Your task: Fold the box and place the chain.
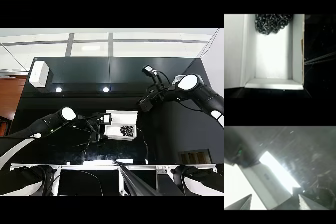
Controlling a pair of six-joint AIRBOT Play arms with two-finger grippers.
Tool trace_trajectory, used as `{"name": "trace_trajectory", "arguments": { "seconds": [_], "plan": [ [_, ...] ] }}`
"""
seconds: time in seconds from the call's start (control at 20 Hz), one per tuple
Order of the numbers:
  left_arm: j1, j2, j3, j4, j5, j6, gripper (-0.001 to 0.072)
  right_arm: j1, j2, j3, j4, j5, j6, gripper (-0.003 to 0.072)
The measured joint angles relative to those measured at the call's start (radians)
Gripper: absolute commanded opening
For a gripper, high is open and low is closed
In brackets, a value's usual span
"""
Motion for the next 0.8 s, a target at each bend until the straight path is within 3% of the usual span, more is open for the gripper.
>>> {"name": "trace_trajectory", "arguments": {
  "seconds": [0.4, 0.6, 0.8],
  "plan": [
    [0.0, 0.0, 0.0, 0.0, 0.0, 0.0, 0.044, 0.0, 0.039, 0.0, -0.03, 0.245, -0.03, 0.069],
    [0.0, 0.0, 0.0, 0.0, 0.0, 0.0, 0.044, -0.001, 0.109, -0.071, -0.016, 0.269, -0.044, 0.0689],
    [0.0, 0.0, 0.0, 0.0, 0.0, 0.0, 0.044, 0.001, 0.15, -0.182, 0.042, 0.201, -0.131, 0.069]
  ]
}}
